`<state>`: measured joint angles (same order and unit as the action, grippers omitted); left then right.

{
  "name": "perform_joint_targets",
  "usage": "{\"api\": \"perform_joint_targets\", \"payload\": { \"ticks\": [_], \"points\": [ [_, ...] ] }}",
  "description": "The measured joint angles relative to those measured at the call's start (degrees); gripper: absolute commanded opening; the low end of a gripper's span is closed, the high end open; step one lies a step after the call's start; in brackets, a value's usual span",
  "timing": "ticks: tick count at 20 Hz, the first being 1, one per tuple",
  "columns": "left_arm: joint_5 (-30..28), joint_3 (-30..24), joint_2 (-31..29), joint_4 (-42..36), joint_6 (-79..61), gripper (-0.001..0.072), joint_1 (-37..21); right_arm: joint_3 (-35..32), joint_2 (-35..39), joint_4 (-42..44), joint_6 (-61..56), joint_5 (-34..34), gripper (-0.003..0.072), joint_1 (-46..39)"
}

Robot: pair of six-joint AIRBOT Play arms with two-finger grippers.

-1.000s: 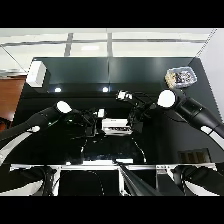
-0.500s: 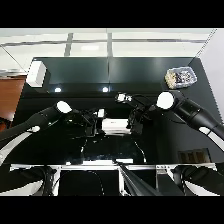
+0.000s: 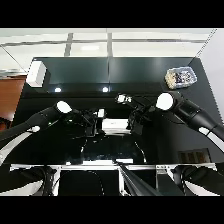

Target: Fold the box and place the chain.

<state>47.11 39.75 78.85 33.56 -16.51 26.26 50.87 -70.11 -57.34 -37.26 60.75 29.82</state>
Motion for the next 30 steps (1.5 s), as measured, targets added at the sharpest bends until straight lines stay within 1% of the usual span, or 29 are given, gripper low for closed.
{"api": "perform_joint_targets", "payload": {
  "ticks": [3,6,7,8,9,10,11,13,16,18,20,24,28,30],
  "points": [
    [0.00,0.00,0.00,0.00,-0.02,0.0349,0.00,-0.55,0.13,-0.39,-0.15,-0.20,0.0315,0.00],
    [0.02,0.00,0.00,0.02,-0.02,0.0349,0.00,0.11,1.81,-0.44,-2.89,1.25,0.0313,-0.44],
    [0.02,0.00,0.00,0.02,-0.02,0.0349,0.00,0.33,2.64,-0.26,-5.18,2.25,0.0273,-1.09],
    [0.02,0.00,0.00,0.02,-0.02,0.0349,0.00,0.44,3.30,-0.26,-7.80,3.48,0.0161,-1.95],
    [0.02,0.00,0.00,0.02,-0.02,0.0349,0.00,0.39,3.80,0.17,-10.84,4.59,0.0072,-2.93],
    [0.02,0.00,0.00,0.02,-0.02,0.0349,0.00,-0.13,4.13,1.09,-13.11,5.77,0.0008,-3.67],
    [0.02,0.00,0.00,0.02,-0.02,0.0349,0.00,-1.11,4.37,2.84,-15.19,6.69,0.0006,-4.31],
    [0.00,0.00,0.00,0.02,-0.02,0.0349,0.02,-3.80,4.68,9.77,-17.51,6.14,0.0006,-4.98],
    [-0.02,0.00,0.00,0.02,-0.02,0.0349,0.02,-7.56,4.44,21.46,-19.47,1.07,0.0007,-5.51],
    [-0.02,0.00,0.00,0.02,-0.02,0.0349,0.02,-9.05,3.65,26.14,-20.11,-1.73,0.0008,-5.62],
    [-0.04,0.00,0.00,0.02,-0.02,0.0350,0.02,-9.92,2.56,27.12,-21.29,-4.39,0.0008,-5.68],
    [-0.09,0.00,0.00,0.02,0.00,0.0350,0.02,-10.91,-0.13,24.44,-24.72,-7.04,0.0008,-5.73],
    [-0.13,0.00,0.00,0.00,0.00,0.0350,0.02,-11.06,-1.07,23.10,-26.12,-7.15,0.0008,-6.05],
    [-0.26,0.00,0.00,-0.07,0.15,0.0350,0.02,-10.56,-0.63,21.99,-26.43,-5.44,0.0009,-7.04]
  ]
}}
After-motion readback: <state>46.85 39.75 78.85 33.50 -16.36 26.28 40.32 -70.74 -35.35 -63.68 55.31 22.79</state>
